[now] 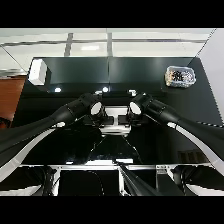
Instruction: Fold the box and place the chain.
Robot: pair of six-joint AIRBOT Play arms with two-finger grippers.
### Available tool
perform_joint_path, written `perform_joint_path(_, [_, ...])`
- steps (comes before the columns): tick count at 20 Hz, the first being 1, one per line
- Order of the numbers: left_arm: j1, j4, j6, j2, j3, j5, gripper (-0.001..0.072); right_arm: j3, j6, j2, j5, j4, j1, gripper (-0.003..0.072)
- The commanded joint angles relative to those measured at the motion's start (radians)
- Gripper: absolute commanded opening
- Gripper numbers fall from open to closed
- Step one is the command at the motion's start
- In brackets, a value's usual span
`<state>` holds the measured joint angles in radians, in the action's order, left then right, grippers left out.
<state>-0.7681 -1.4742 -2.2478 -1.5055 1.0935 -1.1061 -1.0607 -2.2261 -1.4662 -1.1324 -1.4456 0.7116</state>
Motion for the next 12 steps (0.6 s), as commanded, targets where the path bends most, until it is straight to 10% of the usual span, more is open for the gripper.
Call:
perform_joint_path(1, [0.001, -0.002, 0.0, 0.001, 0.001, -0.003, 0.0026, -0.001, -0.008, -0.011, -0.002, -0.003, 0.001, 0.0043])
perform_joint_path(5, [0.001, -0.002, 0.0, 0.001, 0.001, -0.003, 0.0027, -0.001, -0.033, -0.011, 0.005, -0.003, 0.001, 0.0017])
perform_joint_path(7, [0.001, -0.002, 0.0, 0.001, 0.001, -0.002, 0.0026, -0.001, -0.033, -0.011, 0.005, -0.002, 0.001, 0.0195])
perform_joint_path(9, [0.001, -0.002, 0.0, 0.001, 0.001, -0.002, 0.0027, -0.001, -0.033, -0.011, 0.005, -0.002, 0.001, 0.0197])
perform_joint_path(12, [0.001, -0.002, 0.0, 0.001, 0.001, -0.002, 0.0026, -0.001, -0.033, -0.012, 0.004, -0.003, 0.001, 0.0016])
